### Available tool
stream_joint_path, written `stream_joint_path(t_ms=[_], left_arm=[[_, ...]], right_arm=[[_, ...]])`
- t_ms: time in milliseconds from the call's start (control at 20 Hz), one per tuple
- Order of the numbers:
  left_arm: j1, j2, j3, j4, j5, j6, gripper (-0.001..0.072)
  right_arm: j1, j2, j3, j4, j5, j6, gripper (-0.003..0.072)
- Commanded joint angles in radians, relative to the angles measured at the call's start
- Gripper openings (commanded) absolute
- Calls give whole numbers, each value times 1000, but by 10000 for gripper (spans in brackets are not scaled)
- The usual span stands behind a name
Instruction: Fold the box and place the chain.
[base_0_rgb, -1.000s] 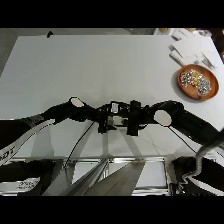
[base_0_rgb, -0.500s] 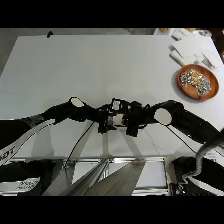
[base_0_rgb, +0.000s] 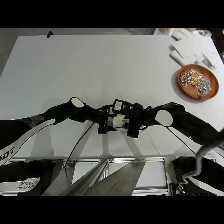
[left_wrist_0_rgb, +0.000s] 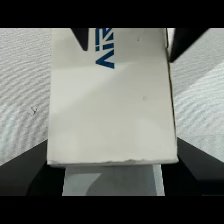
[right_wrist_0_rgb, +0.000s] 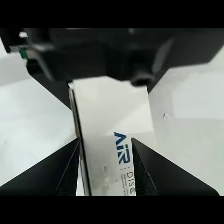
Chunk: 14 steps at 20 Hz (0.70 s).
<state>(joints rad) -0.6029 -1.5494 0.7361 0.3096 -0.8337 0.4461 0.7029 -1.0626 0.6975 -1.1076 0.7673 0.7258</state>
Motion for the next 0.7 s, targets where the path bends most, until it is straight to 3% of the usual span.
stream_joint_path(t_ms=[0, 50, 100, 200, 650], left_arm=[[1, 1, 1, -3, 7, -1, 141], [1, 1, 1, -3, 7, -1, 141], [1, 1, 1, -3, 7, -1, 141], [1, 1, 1, -3, 7, -1, 141], [1, 0, 1, -3, 7, -1, 141]], right_arm=[[-1, 36, -1, 61, 8, 3, 364], [-1, 35, -2, 78, 10, 4, 356], [-1, 34, -2, 84, 11, 4, 271], [-1, 34, -4, 84, 15, 11, 20], [-42, -45, -14, 102, 134, 89, 18]])
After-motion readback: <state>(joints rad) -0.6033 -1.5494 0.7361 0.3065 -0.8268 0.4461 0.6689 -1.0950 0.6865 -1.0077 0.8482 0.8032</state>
